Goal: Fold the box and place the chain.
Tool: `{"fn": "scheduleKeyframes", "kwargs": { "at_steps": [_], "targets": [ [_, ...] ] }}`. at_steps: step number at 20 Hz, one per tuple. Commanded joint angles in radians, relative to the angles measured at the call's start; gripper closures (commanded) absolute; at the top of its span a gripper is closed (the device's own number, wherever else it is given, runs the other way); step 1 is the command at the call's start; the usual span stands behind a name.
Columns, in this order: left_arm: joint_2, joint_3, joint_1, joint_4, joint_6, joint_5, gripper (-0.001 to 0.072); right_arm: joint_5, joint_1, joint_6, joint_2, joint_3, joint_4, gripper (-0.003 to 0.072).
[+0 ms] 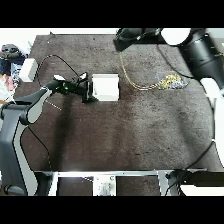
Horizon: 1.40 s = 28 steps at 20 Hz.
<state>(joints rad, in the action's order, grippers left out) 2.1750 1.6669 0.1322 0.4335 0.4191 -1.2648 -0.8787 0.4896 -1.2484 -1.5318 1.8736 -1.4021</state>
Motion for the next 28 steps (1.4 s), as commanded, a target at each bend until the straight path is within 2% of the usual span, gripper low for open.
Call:
{"fn": "scheduleKeyframes", "kwargs": {
  "at_steps": [1, 5, 10, 11, 12, 16, 18, 20, 23, 28],
  "targets": [
    [0.000, 0.000, 0.000, 0.000, 0.000, 0.000, 0.0306, -0.080, 0.008, -0.001, -0.098, 0.000, 0.092, 0.0673],
    [0.000, 0.000, 0.000, 0.000, 0.000, 0.000, 0.0306, -0.118, 0.011, 0.000, -0.189, -0.003, 0.182, 0.0673],
    [0.000, 0.000, 0.000, 0.000, 0.000, 0.000, 0.0306, -0.102, 0.014, -0.001, -0.253, -0.072, 0.195, 0.0668],
    [0.000, 0.001, 0.000, 0.000, 0.000, 0.000, 0.0305, -0.092, 0.012, 0.000, -0.253, -0.087, 0.190, 0.0490],
    [0.000, 0.001, 0.000, 0.000, 0.000, 0.000, 0.0306, -0.091, 0.006, 0.000, -0.253, -0.095, 0.180, 0.0363],
    [0.000, 0.001, 0.000, 0.000, 0.000, 0.000, 0.0306, -0.164, -0.084, -0.009, -0.246, -0.100, 0.154, 0.0364],
    [0.000, 0.001, 0.000, 0.000, 0.000, 0.000, 0.0306, -0.166, -0.167, -0.023, -0.208, -0.165, 0.167, 0.0365],
    [0.000, 0.001, 0.000, 0.000, 0.000, 0.000, 0.0306, -0.104, -0.262, -0.035, -0.140, -0.287, 0.187, 0.0365],
    [0.000, 0.000, 0.000, 0.000, 0.000, 0.000, 0.0306, 0.058, -0.403, -0.124, -0.037, -0.489, 0.188, 0.0364],
    [0.000, 0.000, 0.000, 0.000, 0.000, 0.000, 0.0306, 0.233, -0.546, -0.251, -0.039, -0.666, 0.188, 0.0364]
  ]
}}
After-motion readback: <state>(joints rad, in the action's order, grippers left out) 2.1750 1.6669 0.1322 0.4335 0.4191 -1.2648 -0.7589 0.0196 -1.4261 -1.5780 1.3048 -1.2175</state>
